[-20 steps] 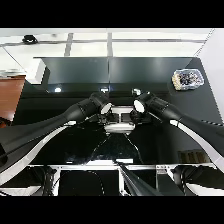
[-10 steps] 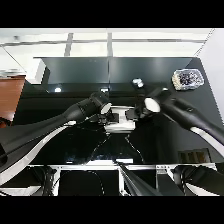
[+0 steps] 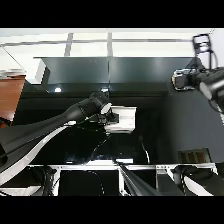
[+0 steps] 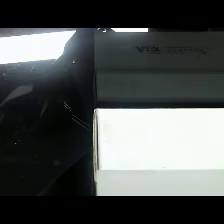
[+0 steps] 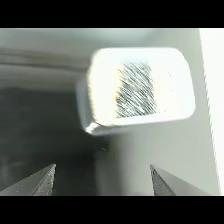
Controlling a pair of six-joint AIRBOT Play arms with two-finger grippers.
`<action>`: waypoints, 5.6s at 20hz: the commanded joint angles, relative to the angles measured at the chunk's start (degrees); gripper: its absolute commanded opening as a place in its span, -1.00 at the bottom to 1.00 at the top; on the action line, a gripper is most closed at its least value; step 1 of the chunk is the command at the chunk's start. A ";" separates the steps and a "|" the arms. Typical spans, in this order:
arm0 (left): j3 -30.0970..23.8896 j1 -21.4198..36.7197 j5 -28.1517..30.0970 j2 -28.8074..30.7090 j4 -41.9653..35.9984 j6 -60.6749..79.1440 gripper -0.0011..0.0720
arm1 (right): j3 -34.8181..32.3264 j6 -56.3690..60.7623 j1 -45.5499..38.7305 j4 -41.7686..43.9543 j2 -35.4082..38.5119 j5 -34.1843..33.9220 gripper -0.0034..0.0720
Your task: Fold the box and place the chain.
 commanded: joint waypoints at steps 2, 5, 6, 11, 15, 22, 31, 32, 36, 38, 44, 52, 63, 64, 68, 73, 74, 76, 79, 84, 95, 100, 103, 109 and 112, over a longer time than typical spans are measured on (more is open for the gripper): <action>0.04 0.00 0.26 0.04 0.04 0.94 -0.90 | 4.02 -1.22 -19.02 16.46 -13.05 -7.78 1.00; 0.04 0.00 0.42 0.04 0.02 0.94 -0.90 | 14.27 0.17 -22.75 22.12 -24.92 -3.65 1.00; 0.04 0.00 0.33 0.02 0.02 0.96 -0.90 | 18.53 0.70 -23.37 23.65 -28.85 -1.22 1.00; 0.04 0.02 -0.28 0.04 0.00 0.96 -0.90 | 35.65 0.83 -24.06 27.96 -42.73 3.82 0.68; 0.04 0.02 -0.26 0.04 0.02 0.96 -0.90 | 39.30 0.59 -23.71 27.45 -47.15 2.71 0.66; 0.04 0.02 -0.17 0.04 0.02 0.96 -0.90 | 39.30 0.37 -24.04 26.86 -50.18 2.91 0.35; 0.04 0.02 -0.04 0.04 0.00 0.96 -0.90 | 44.46 -14.86 -24.17 27.19 -42.36 9.40 -0.89; 0.04 0.02 -0.04 0.04 0.00 0.96 -0.90 | 44.61 -17.53 -24.17 28.11 -39.69 8.92 -0.89; 0.04 0.02 -0.02 0.04 0.02 0.96 -0.90 | 44.61 -22.12 -24.20 31.28 -26.05 4.74 -0.89; 0.04 0.02 -0.02 0.04 0.02 0.96 -0.90 | 44.61 -24.55 -24.06 34.10 -19.54 3.32 -0.89; 0.04 0.02 0.13 0.04 0.00 0.96 -0.90 | 49.37 -29.29 -24.04 44.41 -7.41 11.61 -0.89; 0.04 0.02 1.25 0.04 0.00 0.96 -0.90 | 44.37 -36.54 -19.06 65.83 -2.64 40.74 -0.89; 0.04 0.02 1.22 0.04 0.02 0.96 -0.90 | 32.54 -39.30 -2.38 66.97 -2.69 42.38 -0.89; 0.04 0.02 1.22 0.04 0.04 0.98 -0.90 | 32.48 -39.28 -2.36 67.80 -2.69 42.42 -0.89; 0.04 0.02 1.25 0.04 0.04 0.98 -0.90 | 32.46 -39.06 -0.85 70.73 -2.67 42.51 -0.89; 0.04 0.02 1.25 0.04 0.07 0.98 -0.90 | 32.46 -37.75 3.10 70.75 -2.67 42.12 -0.89; 0.04 0.02 1.25 0.04 0.04 0.98 -0.90 | 32.46 -37.75 3.96 70.77 -2.67 41.51 -0.89; 0.04 0.02 1.25 0.04 0.04 0.98 -0.90 | 32.46 -37.77 5.25 70.75 -2.67 40.06 -0.89; 0.04 0.02 1.27 0.04 0.04 0.98 -0.90 | 32.46 -37.46 6.49 70.71 -2.80 38.10 -0.89; 0.04 0.02 1.25 0.04 0.04 0.96 -0.90 | 29.70 -37.48 7.37 70.07 -2.93 37.90 -0.89; 0.04 0.17 1.27 0.04 0.04 0.98 -0.90 | 7.78 -36.68 7.39 67.25 -2.93 27.39 -0.89; 0.04 0.37 1.25 0.04 0.02 0.98 -0.90 | -4.66 -34.67 8.94 68.15 -2.97 11.54 -0.87; 0.04 0.37 1.29 0.04 0.02 0.96 -0.90 | -7.26 -34.12 9.90 68.19 -2.97 7.52 -0.79; 0.04 0.37 1.86 0.02 0.02 0.94 -0.90 | -3.87 -28.50 2.58 56.17 -1.33 12.07 -0.18; 0.02 0.37 1.97 0.02 0.00 0.94 -0.90 | -3.32 -30.27 -6.62 55.32 3.32 15.32 -0.18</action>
